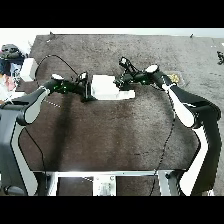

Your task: Fold the box and place the chain.

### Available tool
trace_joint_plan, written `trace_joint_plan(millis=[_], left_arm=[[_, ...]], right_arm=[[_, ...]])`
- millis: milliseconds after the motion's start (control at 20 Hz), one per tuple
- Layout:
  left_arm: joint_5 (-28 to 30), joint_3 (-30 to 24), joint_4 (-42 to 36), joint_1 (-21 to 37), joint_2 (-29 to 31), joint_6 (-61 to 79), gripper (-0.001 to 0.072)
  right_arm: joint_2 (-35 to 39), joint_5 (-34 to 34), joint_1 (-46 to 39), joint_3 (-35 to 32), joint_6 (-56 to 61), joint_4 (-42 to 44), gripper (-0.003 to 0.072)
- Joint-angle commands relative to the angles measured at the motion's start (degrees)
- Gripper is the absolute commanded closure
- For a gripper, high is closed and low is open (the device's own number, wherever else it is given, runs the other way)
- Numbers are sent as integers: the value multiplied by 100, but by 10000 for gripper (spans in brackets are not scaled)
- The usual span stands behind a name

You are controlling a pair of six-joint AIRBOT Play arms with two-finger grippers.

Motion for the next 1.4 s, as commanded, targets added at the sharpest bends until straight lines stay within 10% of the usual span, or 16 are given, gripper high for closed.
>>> trace_joint_plan(millis=[0, 300, 350, 400, 450, 1000, 1100, 1350], left_arm=[[13, 2, 0, 2, 4, 4, 251], [13, 2, 0, 2, 4, 4, 251], [13, 2, 0, 2, 4, 4, 251], [13, 2, 0, 2, 4, 4, 251], [13, 2, 0, 2, 4, 4, 251], [13, 2, 0, 2, 4, 2, 251], [13, 2, 0, 2, 4, 4, 251], [13, 2, 0, 2, 4, 4, 251]], right_arm=[[170, 31, -15, 4, 4, 4, 677], [1119, 1384, -369, 4, 221, -531, 674], [1189, 1591, -409, 4, 223, -885, 454], [1207, 1801, -417, 2, 236, -1283, 4], [1193, 1864, -387, -7, 439, -1672, -19], [651, 1080, 358, -7, 566, -2979, -16], [654, 1016, 380, -7, 568, -2970, 113], [640, 942, 396, -9, 570, -2953, 117]])
